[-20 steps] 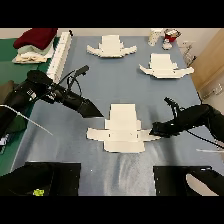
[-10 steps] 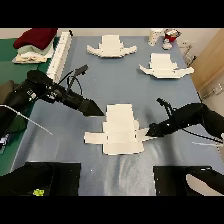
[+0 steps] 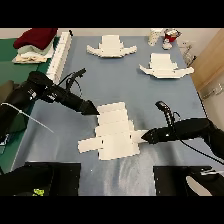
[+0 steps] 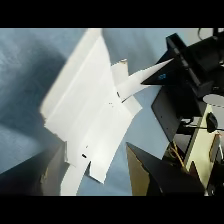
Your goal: Fold the box.
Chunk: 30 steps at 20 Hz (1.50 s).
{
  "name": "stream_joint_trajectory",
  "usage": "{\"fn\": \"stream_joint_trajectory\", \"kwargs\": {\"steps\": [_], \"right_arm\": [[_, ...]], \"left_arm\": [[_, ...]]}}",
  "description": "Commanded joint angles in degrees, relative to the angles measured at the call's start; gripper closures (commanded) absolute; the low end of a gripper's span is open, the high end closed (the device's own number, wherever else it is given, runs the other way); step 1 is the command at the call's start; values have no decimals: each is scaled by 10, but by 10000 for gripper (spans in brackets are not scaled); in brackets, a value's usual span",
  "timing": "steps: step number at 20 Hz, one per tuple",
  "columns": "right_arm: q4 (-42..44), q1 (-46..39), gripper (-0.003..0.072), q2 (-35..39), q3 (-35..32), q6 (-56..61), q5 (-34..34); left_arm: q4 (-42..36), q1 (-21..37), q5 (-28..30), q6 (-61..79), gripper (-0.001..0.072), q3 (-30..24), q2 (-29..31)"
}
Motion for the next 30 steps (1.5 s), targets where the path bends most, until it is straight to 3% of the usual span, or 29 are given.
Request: {"fn": "stream_joint_trajectory", "kwargs": {"steps": [1,5,9,14,19,20,21,22,29,30], "right_arm": [[-2,9,683,20,-12,-4,26],[-6,9,683,20,-12,0,25],[-9,9,683,20,-12,1,17],[-40,9,683,20,-12,26,0],[-40,9,683,20,-12,30,1],[-40,9,683,20,-12,30,2],[-40,9,683,20,-12,30,4],[-40,9,683,20,-12,30,5],[-40,9,683,20,-12,30,5],[-40,9,683,20,-12,30,5]], "left_arm": [[35,3,29,-3,128,-1,-45],[25,3,42,32,129,0,-136],[-54,2,34,99,129,16,-205],[-70,-17,-24,126,130,67,-251],[-66,-45,-37,132,131,71,-256],[-66,-48,-44,134,220,71,-256],[-66,-50,-56,147,444,71,-256],[-66,-53,-66,157,493,71,-256],[-68,-55,-74,163,497,71,-256],[-68,-55,-80,173,637,71,-256]]}}
